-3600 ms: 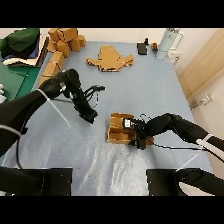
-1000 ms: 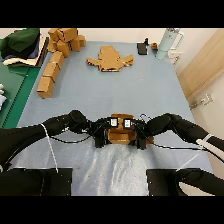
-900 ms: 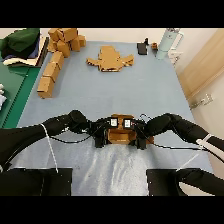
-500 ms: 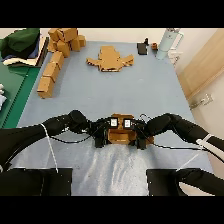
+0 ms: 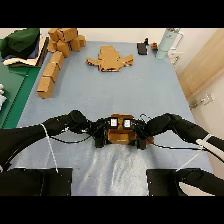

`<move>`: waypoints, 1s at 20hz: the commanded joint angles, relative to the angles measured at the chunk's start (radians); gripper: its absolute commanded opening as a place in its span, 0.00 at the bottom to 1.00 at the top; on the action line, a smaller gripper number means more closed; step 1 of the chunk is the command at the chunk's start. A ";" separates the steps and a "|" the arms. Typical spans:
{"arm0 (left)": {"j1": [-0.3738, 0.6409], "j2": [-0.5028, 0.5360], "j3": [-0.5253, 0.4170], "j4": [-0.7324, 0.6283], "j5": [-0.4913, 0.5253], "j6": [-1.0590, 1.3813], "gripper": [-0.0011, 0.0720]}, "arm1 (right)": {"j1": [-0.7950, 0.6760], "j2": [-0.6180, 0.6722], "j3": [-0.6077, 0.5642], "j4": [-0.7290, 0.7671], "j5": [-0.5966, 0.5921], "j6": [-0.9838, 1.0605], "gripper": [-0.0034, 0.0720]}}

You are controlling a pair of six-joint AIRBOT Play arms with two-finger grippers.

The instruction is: Fold the box.

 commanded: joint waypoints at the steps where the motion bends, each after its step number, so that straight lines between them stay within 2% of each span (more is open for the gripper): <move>1: 0.000 0.000 0.001 0.000 0.000 0.000 0.63 | 0.000 0.001 0.000 0.000 0.000 0.000 0.77; 5: 0.000 0.000 0.000 0.000 0.000 0.000 0.63 | 0.000 0.001 0.000 0.005 -0.008 0.000 0.77; 6: 0.000 0.000 0.000 0.000 0.000 0.000 0.63 | 0.000 0.001 0.000 0.003 -0.014 0.000 0.80; 7: 0.000 0.000 0.001 0.000 0.000 0.000 0.63 | -0.001 0.001 0.000 -0.003 -0.018 0.000 0.99; 12: 0.000 0.000 0.000 0.000 0.001 0.000 0.63 | -0.003 0.005 0.001 -0.055 -0.033 0.006 0.99; 14: 0.000 0.000 0.000 0.000 0.000 0.000 0.63 | -0.005 0.028 0.001 -0.123 -0.032 0.085 0.99; 18: 0.000 0.000 0.000 0.000 0.001 0.000 0.63 | -0.005 0.162 0.003 -0.307 -0.041 0.353 0.98; 20: 0.000 0.000 0.000 0.000 0.001 0.000 0.63 | -0.005 0.248 0.003 -0.350 -0.104 0.426 0.98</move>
